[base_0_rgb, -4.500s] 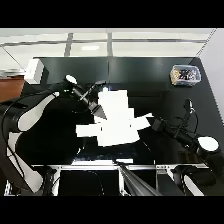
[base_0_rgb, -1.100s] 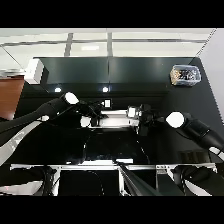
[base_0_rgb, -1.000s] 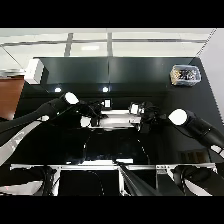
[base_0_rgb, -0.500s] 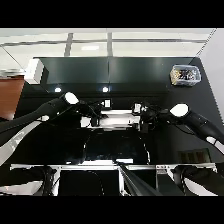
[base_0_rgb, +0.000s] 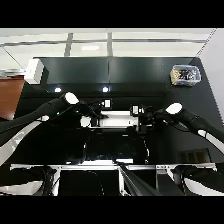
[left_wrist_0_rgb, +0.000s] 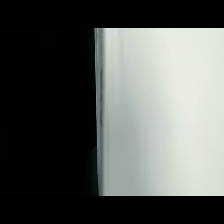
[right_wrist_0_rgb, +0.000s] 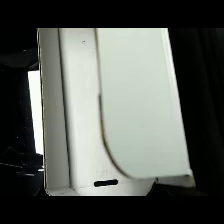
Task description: Fold the box and place the chain.
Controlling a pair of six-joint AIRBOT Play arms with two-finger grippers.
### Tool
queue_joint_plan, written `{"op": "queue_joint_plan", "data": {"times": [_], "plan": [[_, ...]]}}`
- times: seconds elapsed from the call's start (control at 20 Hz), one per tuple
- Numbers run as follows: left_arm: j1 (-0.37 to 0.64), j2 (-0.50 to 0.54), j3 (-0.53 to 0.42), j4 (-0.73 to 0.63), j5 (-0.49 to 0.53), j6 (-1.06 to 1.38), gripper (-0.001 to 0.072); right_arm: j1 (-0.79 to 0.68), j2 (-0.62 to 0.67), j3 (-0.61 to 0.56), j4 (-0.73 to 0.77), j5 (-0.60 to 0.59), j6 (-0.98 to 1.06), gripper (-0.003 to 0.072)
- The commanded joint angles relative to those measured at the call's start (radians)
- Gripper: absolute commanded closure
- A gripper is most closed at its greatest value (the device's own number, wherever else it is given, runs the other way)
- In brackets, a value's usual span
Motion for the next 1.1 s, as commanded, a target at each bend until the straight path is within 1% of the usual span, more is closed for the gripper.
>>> {"op": "queue_joint_plan", "data": {"times": [0.0,0.25,0.5,0.7,1.05], "plan": [[0.000,0.000,0.001,0.000,0.002,-0.001,0.0684,0.009,-0.041,0.032,-0.029,-0.002,0.010,0.0057],[0.000,0.000,0.001,0.000,0.002,-0.001,0.0684,0.010,-0.072,0.048,-0.095,0.008,0.068,0.0057],[0.000,0.000,0.001,0.000,0.002,-0.001,0.0684,0.012,-0.072,0.048,-0.103,0.007,0.074,0.0058],[0.000,0.000,0.001,0.000,0.002,-0.001,0.0684,0.042,-0.076,0.049,-0.146,-0.029,0.110,0.0058],[0.000,0.000,0.001,0.000,0.002,-0.001,0.0684,0.044,-0.077,0.050,-0.147,-0.040,0.127,0.0058]]}}
